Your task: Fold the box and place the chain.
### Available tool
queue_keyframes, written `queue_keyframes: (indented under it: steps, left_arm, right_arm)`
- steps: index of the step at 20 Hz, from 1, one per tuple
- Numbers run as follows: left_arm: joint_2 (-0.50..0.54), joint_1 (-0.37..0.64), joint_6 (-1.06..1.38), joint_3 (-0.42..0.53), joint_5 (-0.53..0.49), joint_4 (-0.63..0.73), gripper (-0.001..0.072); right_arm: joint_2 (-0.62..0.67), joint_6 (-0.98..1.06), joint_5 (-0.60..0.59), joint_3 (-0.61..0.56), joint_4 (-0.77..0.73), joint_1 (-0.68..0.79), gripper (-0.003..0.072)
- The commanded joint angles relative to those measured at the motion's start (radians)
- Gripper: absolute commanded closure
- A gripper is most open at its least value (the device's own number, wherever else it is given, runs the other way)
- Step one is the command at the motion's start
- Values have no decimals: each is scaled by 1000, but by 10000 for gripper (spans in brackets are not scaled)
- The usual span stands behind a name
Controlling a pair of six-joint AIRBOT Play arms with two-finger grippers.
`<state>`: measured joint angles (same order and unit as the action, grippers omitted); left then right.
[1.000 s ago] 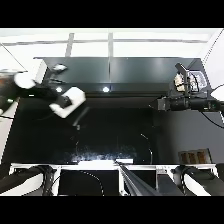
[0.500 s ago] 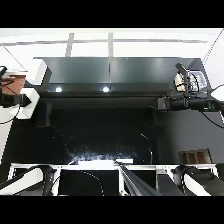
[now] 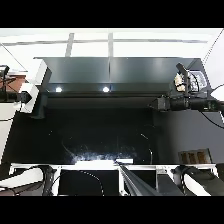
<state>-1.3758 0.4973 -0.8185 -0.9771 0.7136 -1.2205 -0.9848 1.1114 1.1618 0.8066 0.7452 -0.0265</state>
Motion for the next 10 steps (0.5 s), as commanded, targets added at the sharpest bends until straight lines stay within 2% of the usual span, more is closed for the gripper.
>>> queue_keyframes:
  steps: [1,5,6,7,10]
  left_arm:
    - [-37,-9,32,-9,-80,32,333]
    - [-40,-21,29,-35,-127,61,333]
    - [-41,-21,27,-35,-127,69,247]
    - [-41,-21,22,-35,-127,79,8]
    - [-10,-20,-22,-53,-101,77,0]
  right_arm:
    - [0,8,-7,0,0,0,647]
    - [0,34,-5,0,0,0,647]
    - [0,34,-5,0,0,0,647]
    - [0,34,-3,0,0,0,647]
    - [1,34,20,0,0,0,647]
